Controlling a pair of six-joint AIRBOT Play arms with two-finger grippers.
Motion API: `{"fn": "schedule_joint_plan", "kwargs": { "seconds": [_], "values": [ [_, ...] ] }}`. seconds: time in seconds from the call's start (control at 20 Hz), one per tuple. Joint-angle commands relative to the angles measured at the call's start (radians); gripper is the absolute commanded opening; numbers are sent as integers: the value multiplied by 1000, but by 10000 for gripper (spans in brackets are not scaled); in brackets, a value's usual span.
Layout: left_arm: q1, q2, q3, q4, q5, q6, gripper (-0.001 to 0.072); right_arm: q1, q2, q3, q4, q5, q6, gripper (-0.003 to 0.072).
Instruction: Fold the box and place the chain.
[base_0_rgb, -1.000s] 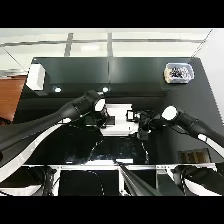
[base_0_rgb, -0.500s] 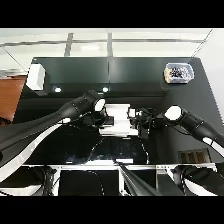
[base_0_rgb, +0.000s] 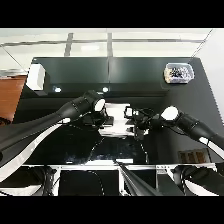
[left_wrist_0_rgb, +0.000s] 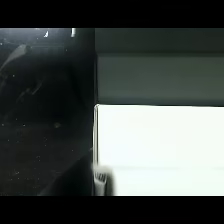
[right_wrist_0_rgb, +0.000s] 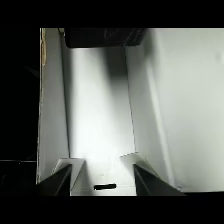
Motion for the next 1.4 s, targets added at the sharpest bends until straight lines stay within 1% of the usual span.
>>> {"fn": "schedule_joint_plan", "kwargs": {
  "seconds": [0.0,0.05,0.1,0.15,0.2,0.25,0.3,0.35,0.45,0.55,0.6,0.65,0.7,0.75,0.8,0.85,0.9,0.95,1.05,1.1,1.3,1.35],
  "values": [
    [1,0,0,0,11,-1,25,5,-5,0,0,-6,51,266],
    [1,0,0,0,11,-1,25,6,-5,0,3,-9,78,246],
    [1,0,0,0,11,-1,25,6,-5,0,10,-14,98,417],
    [1,0,0,0,11,-1,25,5,-4,0,8,-14,109,306],
    [1,0,0,0,11,-1,25,2,-4,0,8,-12,146,124],
    [1,0,0,-1,11,-1,25,-3,-2,0,7,-1,198,123],
    [1,0,0,-1,11,-1,25,-15,10,3,-14,23,274,15],
    [1,0,0,0,11,-1,25,-37,33,18,-64,70,401,12],
    [2,0,0,0,11,-1,25,-122,99,72,-220,208,674,12],
    [2,0,0,0,11,-1,25,-259,169,126,-412,309,946,12],
    [2,0,0,0,11,-1,25,-347,195,128,-492,330,1089,13],
    [2,0,0,0,11,-1,25,-433,200,122,-541,347,1190,13],
    [2,0,0,0,11,-1,25,-524,196,97,-549,348,1295,12],
    [2,0,0,0,11,-1,25,-597,194,58,-522,336,1360,12],
    [2,0,0,0,11,-1,25,-652,190,9,-452,331,1373,13],
    [2,0,0,0,11,-1,25,-684,187,-47,-357,335,1353,12],
    [2,0,0,0,11,-1,25,-685,182,-99,-276,341,1306,13],
    [2,0,0,0,11,-1,25,-669,170,-151,-193,336,1260,13],
    [2,0,0,-1,11,-1,25,-607,127,-212,-69,302,1196,13],
    [2,0,0,-1,11,-1,25,-566,102,-215,-42,278,1181,13],
    [2,0,0,0,11,-1,25,-396,41,-214,46,114,1172,12],
    [2,0,0,-1,11,-1,25,-373,31,-211,86,102,1141,12]
  ]
}}
